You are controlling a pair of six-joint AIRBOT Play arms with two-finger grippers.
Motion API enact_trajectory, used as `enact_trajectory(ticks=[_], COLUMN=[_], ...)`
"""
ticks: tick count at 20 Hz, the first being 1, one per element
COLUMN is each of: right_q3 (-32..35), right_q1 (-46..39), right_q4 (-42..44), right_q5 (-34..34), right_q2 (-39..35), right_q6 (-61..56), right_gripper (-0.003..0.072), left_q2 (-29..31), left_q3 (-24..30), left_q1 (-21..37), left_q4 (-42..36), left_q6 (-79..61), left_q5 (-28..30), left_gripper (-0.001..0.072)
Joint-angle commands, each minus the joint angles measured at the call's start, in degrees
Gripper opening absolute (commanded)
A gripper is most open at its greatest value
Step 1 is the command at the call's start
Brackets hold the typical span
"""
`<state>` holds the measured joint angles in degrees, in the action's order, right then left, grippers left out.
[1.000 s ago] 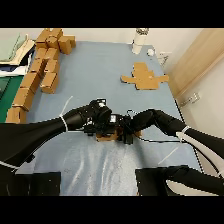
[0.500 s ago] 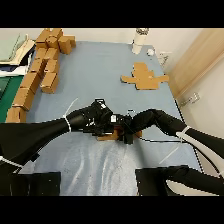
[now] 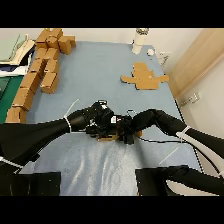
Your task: Fold the box.
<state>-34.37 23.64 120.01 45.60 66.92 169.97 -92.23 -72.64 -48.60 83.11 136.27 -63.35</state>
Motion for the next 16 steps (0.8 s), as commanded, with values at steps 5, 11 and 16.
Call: enact_trajectory(ticks=[5, 11, 16], right_q3=[0.04, 0.04, 0.04], right_q1=[0.02, 0.02, 0.02], right_q4=[0.17, 0.17, 0.17], right_q5=[-0.07, -0.07, -0.07], right_q2=[0.04, 0.04, 0.04], right_q6=[-0.44, -0.44, -0.44], right_gripper=[0.0463, 0.0463, 0.0463], left_q2=[0.22, 0.13, 0.07], left_q3=[-1.55, -2.97, -2.97], left_q1=[1.97, 2.51, 2.16], left_q4=[0.48, 0.72, 0.90], left_q6=[-0.17, -0.87, -2.03], left_q5=[-4.72, -4.55, -3.69], left_gripper=[0.0525, 0.0200, 0.0017])
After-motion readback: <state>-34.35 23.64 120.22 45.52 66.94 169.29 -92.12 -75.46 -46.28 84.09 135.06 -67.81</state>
